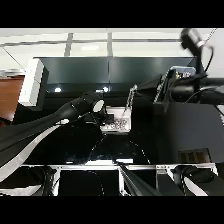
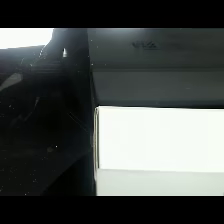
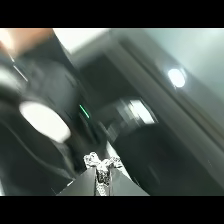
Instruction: Fold the box and place the chain.
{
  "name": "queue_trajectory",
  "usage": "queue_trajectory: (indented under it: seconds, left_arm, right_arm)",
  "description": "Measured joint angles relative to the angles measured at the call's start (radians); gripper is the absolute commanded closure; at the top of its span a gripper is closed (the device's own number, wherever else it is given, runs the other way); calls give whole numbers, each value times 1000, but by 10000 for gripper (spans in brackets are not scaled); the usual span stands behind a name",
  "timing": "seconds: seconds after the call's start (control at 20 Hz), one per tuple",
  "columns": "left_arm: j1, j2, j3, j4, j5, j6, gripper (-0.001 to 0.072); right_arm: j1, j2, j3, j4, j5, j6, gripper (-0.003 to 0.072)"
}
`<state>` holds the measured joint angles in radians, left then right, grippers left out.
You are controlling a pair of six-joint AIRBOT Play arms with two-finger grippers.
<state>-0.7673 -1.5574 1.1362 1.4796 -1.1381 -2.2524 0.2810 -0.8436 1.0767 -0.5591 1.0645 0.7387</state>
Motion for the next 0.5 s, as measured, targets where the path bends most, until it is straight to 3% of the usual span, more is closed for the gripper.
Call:
queue_trajectory:
  seconds: [0.3, 0.5]
  left_arm:
    - [0, 0, 0, 0, 0, 0, 682]
    - [0, 0, 0, 0, 0, 0, 682]
  right_arm:
    - [0, 3, 33, 194, 0, 11, 679]
    - [-4, 3, 39, 233, -2, 8, 679]
